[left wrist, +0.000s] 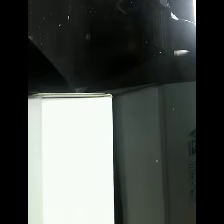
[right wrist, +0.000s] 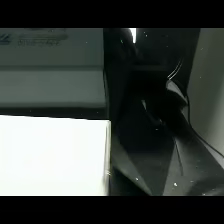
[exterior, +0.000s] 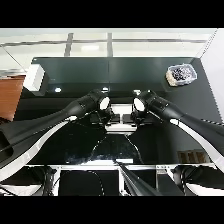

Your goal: Fold the box and place the chain.

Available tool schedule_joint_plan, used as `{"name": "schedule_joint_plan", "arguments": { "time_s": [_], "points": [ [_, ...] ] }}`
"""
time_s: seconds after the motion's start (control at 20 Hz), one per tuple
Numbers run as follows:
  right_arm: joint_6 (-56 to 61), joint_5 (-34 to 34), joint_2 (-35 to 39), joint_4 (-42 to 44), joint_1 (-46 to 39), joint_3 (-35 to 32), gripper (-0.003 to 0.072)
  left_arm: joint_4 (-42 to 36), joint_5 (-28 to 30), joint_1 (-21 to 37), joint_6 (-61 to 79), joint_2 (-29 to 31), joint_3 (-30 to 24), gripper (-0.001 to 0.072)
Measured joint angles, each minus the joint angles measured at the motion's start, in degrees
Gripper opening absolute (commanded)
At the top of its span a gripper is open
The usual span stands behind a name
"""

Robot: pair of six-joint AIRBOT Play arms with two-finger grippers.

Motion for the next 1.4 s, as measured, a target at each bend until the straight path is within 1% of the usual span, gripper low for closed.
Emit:
{"name": "schedule_joint_plan", "arguments": {
  "time_s": [0.2, 0.35, 0.4, 0.45, 0.5, 0.6, 0.65, 0.7, 0.75, 0.8, 0.9, 0.95, 1.0, 1.05, 1.15, 1.3, 1.4],
  "points": [
    [-2.0, 0.2, 4.2, -0.2, -0.4, 0.0, 0.0258, 0.1, 0.0, 0.0, 0.0, 0.0, 0.0, 0.0026],
    [-5.5, 1.7, 10.5, -0.5, -1.6, 0.0, 0.0258, 0.0, 0.0, 0.0, 0.0, 0.0, 0.0, 0.0027],
    [-6.7, 2.3, 12.9, -1.8, -2.5, 0.0, 0.0258, 0.0, 0.0, 0.0, 0.0, 0.0, 0.0, 0.0027],
    [-7.5, 2.7, 14.9, -4.3, -3.6, 0.0, 0.0258, -0.1, 0.0, 0.0, 0.0, 0.0, 0.0, 0.0027],
    [-8.2, 3.0, 16.6, -8.5, -5.0, 0.0, 0.0258, -0.1, 0.1, 0.0, 0.0, 0.0, 0.0, 0.0027],
    [-9.1, 2.2, 18.6, -18.9, -8.8, -0.4, 0.0264, -0.1, 0.2, 0.0, 0.0, 0.0, 0.0, 0.0026],
    [-9.3, 0.2, 19.2, -23.3, -11.2, -0.9, 0.0397, -0.1, 0.2, 0.0, 0.0, 0.0, 0.0, 0.0027],
    [-9.3, -3.2, 19.6, -26.7, -14.4, -1.6, 0.0623, -0.2, 0.2, 0.0, 0.0, 0.0, 0.0, 0.0027],
    [-9.3, -7.1, 19.5, -28.3, -17.8, -2.1, 0.0651, -0.2, 0.2, 0.0, 0.0, 0.0, 0.0, 0.0027],
    [-8.9, -11.5, 18.9, -28.6, -21.8, -2.5, 0.0651, -0.1, 0.2, 0.0, 0.0, 0.0, 0.0, 0.0026],
    [-8.3, -18.9, 15.9, -25.1, -29.1, -1.9, 0.065, -0.1, 0.2, 0.0, 0.0, 0.0, 0.0, 0.0027],
    [-8.2, -21.6, 13.6, -22.5, -32.2, -0.3, 0.065, -0.1, 0.2, 0.0, 0.0, 0.0, 0.0, 0.0026],
    [-8.2, -23.1, 10.4, -19.9, -35.1, 2.4, 0.065, -0.1, 0.2, 0.0, 0.0, 0.0, 0.0, 0.0027],
    [-8.1, -23.0, 6.5, -17.3, -37.5, 6.2, 0.065, -0.1, 0.3, 0.0, 0.0, 0.0, 0.0, 0.0027],
    [-8.0, -20.2, -2.1, -13.5, -40.9, 16.2, 0.065, 0.1, 0.4, 0.0, 0.0, 0.0, 0.0, 0.0027],
    [-8.2, -12.7, -15.6, -9.8, -43.5, 32.6, 0.065, 0.0, 0.4, 0.0, 0.0, 0.0, 0.0, 0.0026],
    [-8.7, -8.3, -23.2, -8.2, -44.3, 41.7, 0.0649, 0.1, 0.4, 0.0, 0.0, 0.0, 0.0, 0.0027]
  ]
}}
